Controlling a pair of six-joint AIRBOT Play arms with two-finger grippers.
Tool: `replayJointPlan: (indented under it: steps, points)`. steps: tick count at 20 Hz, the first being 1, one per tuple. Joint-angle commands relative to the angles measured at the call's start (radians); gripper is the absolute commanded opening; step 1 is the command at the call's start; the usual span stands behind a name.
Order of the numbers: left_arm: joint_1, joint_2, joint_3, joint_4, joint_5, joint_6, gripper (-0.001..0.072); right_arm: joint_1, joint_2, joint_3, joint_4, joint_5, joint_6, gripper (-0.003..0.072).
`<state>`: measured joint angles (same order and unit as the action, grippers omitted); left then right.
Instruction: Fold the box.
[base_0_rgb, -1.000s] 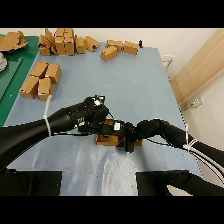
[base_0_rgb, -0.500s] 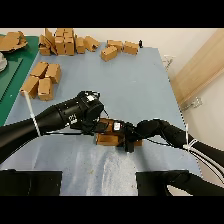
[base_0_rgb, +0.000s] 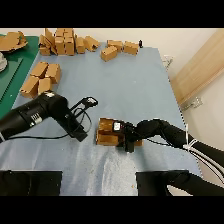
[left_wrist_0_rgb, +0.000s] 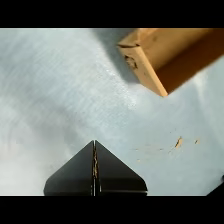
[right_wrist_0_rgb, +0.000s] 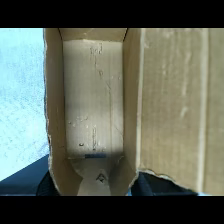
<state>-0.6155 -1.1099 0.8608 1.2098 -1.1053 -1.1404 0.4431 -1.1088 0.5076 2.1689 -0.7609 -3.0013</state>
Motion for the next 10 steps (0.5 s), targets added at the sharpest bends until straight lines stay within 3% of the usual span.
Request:
replayJointPlan:
  steps: [1,3,5,7,10]
  points:
    - [0.282,-0.076,-0.074,-0.385,0.121,0.760,0.0009,0.001,0.000,0.000,-0.001,0.000,0.000,0.0498]
    - [0.399,-0.187,-0.055,-0.497,0.113,0.942,0.0010,0.001,0.000,0.000,-0.001,0.000,0.000,0.0498]
    - [0.443,-0.265,-0.042,-0.568,0.038,1.133,0.0009,0.001,0.000,0.000,0.000,0.000,0.000,0.0498]
    - [0.413,-0.280,-0.045,-0.578,-0.041,1.198,0.0008,0.001,0.000,0.000,0.000,0.000,0.000,0.0498]
    - [0.305,-0.220,-0.059,-0.565,-0.051,1.236,0.0007,0.001,0.000,0.000,0.000,0.000,0.000,0.0498]
